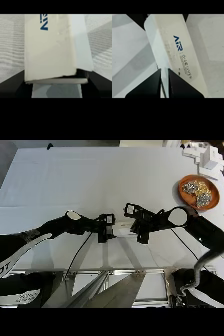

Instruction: Fold the box and place the chain.

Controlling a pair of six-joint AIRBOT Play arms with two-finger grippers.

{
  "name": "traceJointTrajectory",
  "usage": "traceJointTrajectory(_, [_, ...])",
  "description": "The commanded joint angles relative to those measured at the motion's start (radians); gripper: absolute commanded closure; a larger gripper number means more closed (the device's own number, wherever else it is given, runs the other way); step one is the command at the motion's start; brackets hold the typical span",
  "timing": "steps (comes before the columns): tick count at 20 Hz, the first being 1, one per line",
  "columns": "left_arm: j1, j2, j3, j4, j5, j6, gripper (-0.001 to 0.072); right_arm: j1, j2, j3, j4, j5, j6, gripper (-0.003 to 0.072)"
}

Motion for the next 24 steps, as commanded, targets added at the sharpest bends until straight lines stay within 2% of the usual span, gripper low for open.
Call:
traceJointTrajectory(1, [0.0, 0.0, 0.0, 0.001, -0.004, 0.0, 0.0456, 0.0, 0.0, 0.0, 0.046, -0.002, 0.001, 0.0637])
traceJointTrajectory(9, [0.0, 0.0, 0.0, 0.001, -0.004, 0.0, 0.0456, 0.0, -0.001, -0.003, 0.063, -0.007, 0.045, 0.0639])
traceJointTrajectory(13, [-0.001, 0.0, 0.0, 0.001, -0.004, 0.0, 0.0456, 0.0, -0.005, -0.016, 0.063, -0.055, 0.053, 0.0639])
traceJointTrajectory(24, [0.0, 0.0, 0.0, 0.001, -0.004, 0.0, 0.0456, 0.0, -0.008, -0.038, 0.063, -0.035, 0.052, 0.0638])
